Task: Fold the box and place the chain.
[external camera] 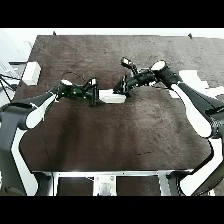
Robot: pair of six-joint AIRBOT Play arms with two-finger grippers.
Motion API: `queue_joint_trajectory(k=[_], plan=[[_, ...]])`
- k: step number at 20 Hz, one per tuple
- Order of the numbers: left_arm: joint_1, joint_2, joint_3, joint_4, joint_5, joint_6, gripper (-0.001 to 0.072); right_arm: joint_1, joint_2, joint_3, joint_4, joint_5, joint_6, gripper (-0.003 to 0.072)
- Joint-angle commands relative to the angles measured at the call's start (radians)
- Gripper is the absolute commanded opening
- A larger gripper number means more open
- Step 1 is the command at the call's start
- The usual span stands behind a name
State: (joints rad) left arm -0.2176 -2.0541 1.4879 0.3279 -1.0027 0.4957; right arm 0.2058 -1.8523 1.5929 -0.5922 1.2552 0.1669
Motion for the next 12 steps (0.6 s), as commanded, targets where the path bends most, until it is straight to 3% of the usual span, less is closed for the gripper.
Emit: queue_joint_trajectory(k=[1,4,7,12], plan=[[0.000,0.000,0.000,0.002,-0.002,0.002,0.0280,-0.016,0.000,0.000,0.050,0.006,-0.025,0.0110],[0.000,0.000,0.000,0.002,-0.003,0.002,0.0280,-0.008,-0.019,-0.025,0.050,-0.004,-0.008,0.0010],[0.000,0.000,0.000,0.002,-0.002,0.002,0.0281,-0.003,-0.052,-0.073,0.032,-0.048,0.019,0.0009],[0.000,0.000,0.000,0.002,-0.002,0.002,0.0280,0.039,-0.079,-0.076,-0.145,-0.076,0.127,0.0008]])
